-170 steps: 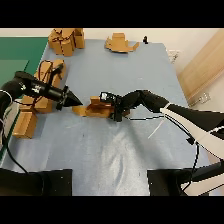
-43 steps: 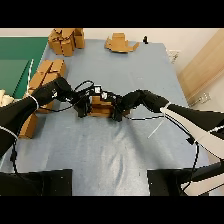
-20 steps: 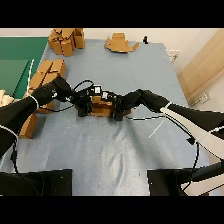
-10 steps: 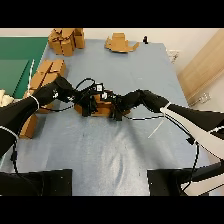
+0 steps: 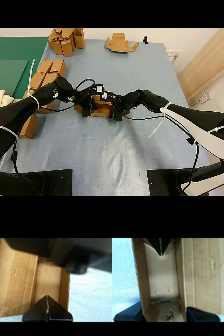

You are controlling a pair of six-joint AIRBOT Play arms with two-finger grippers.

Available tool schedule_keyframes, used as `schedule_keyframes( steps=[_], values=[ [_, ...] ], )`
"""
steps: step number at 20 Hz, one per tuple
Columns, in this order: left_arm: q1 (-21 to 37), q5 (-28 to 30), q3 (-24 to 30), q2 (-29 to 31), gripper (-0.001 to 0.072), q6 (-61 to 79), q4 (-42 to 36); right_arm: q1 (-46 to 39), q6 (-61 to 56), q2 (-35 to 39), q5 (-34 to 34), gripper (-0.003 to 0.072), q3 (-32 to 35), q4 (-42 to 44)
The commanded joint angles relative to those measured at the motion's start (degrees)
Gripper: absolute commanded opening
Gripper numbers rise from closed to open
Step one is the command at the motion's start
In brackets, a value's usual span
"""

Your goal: Fold the box.

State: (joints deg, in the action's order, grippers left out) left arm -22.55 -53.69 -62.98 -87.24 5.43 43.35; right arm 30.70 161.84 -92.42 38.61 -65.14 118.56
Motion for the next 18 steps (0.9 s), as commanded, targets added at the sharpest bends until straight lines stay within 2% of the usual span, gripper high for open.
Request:
schedule_keyframes(
  steps=[1,2,10,11,13,18],
  values=[
    [0.09,0.15,0.02,0.0,0.022,0.09,0.11,-0.02,0.02,0.0,0.04,0.0567,-0.02,-0.04],
    [0.07,0.39,0.02,0.0,0.0412,-0.24,0.07,-0.02,0.02,0.0,0.04,0.0567,-0.02,-0.04],
    [0.13,-0.52,-0.87,1.14,0.0411,-0.98,-1.4,-0.02,0.02,0.0,0.04,0.0567,-0.02,-0.07],
    [0.15,-1.01,-1.4,1.84,0.0386,-1.03,-1.38,-0.02,0.02,0.0,0.04,0.0567,-0.02,-0.07],
    [0.24,-2.71,-2.67,3.82,0.0012,-1.97,-0.59,-0.02,0.02,0.0,0.04,0.0559,-0.02,-0.09],
    [2.69,-5.46,-3.3,10.12,0.0012,-6.45,-0.72,-0.02,0.02,0.0,0.04,0.0558,-0.02,-0.09]
  ],
)
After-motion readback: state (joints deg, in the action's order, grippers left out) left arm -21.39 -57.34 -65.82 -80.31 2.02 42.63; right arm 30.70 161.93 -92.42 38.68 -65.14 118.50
